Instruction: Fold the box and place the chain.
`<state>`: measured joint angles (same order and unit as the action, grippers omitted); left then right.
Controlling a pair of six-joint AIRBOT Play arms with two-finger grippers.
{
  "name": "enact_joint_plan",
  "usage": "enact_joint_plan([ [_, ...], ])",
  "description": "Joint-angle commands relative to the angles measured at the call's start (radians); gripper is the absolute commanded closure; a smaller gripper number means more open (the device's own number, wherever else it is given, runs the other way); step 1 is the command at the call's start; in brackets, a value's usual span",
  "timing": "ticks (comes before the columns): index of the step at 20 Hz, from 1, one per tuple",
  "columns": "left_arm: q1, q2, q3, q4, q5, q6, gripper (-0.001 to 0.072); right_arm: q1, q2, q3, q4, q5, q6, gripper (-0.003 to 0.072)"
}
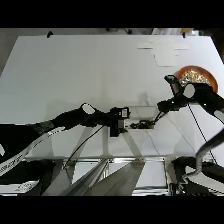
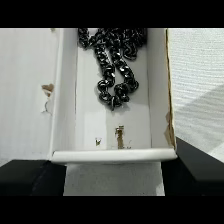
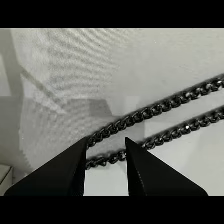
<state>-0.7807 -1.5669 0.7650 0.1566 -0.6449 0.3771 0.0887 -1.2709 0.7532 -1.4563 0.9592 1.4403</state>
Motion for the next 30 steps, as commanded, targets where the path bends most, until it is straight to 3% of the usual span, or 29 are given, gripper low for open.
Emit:
enact_joint_plan([
  [1, 0.0, 0.0, 0.0, 0.0, 0.0, 0.0, 0.0538, 0.003, -0.032, 0.0, -0.002, -0.015, 0.004, 0.0437],
  [6, 0.0, 0.0, 0.0, 0.0, 0.0, 0.0, 0.0538, 0.003, -0.043, 0.0, -0.002, -0.023, 0.012, 0.0472],
  [8, 0.0, 0.0, 0.0, 0.0, 0.0, 0.0, 0.0538, 0.004, -0.062, 0.0, -0.002, -0.022, 0.027, 0.0546],
  [10, 0.0, 0.0, 0.0, 0.0, 0.0, 0.0, 0.0538, 0.004, -0.065, 0.0, -0.002, -0.013, 0.026, 0.0672],
  [14, 0.0, 0.0, 0.0, 0.0, 0.0, 0.0, 0.0538, 0.004, 0.007, 0.0, -0.003, 0.03, 0.026, 0.0673],
  [19, 0.0, 0.0, 0.0, 0.0, 0.0, 0.0, 0.0538, 0.004, 0.245, 0.0, 0.038, 0.076, 0.013, 0.0673],
  [24, 0.0, 0.0, 0.0, 0.0, 0.0, 0.0, 0.0538, 0.004, 0.465, 0.0, 0.318, 0.199, -0.137, 0.0673],
  [30, 0.0, 0.0, 0.0, 0.0, 0.0, 0.0, 0.0538, 0.004, 0.576, 0.0, 0.541, 0.343, -0.197, 0.0673],
])
